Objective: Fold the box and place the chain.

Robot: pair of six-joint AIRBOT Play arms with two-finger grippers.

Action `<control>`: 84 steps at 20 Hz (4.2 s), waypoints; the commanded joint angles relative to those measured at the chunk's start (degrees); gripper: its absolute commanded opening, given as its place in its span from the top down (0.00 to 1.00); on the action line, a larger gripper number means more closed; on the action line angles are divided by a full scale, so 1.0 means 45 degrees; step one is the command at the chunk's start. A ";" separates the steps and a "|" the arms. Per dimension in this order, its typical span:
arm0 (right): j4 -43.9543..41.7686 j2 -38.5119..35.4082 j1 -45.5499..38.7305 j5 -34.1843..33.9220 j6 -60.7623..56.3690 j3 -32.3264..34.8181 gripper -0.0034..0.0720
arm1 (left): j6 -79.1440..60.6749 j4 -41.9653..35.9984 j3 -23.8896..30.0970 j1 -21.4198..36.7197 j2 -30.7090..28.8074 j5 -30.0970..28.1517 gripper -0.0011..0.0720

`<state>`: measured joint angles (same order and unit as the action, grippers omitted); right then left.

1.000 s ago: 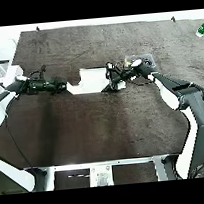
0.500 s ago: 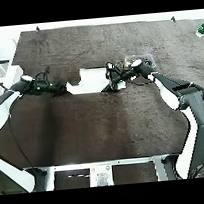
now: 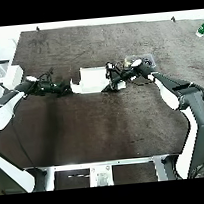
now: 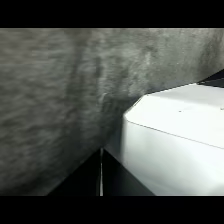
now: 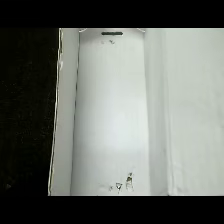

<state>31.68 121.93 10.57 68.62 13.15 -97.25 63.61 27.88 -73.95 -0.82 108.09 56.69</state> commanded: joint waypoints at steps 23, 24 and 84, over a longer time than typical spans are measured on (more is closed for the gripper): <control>-0.0010 0.0005 0.0005 0.0000 -0.0005 -0.0005 0.39 | -0.1817 -0.3347 -0.0049 0.0374 -0.0160 0.2093 0.53; -0.0010 0.0005 0.0005 0.0000 -0.0005 -0.0005 0.39 | -0.1826 -0.3439 -0.0073 0.0374 -0.0160 0.2171 0.49; -0.0010 0.0005 0.0005 0.0000 -0.0005 -0.0005 0.39 | 0.8218 0.8004 -0.4240 -0.3356 -0.0398 0.1156 0.50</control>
<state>31.64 121.93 10.55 68.62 13.13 -97.25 98.56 61.12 -91.02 -15.40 104.84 59.18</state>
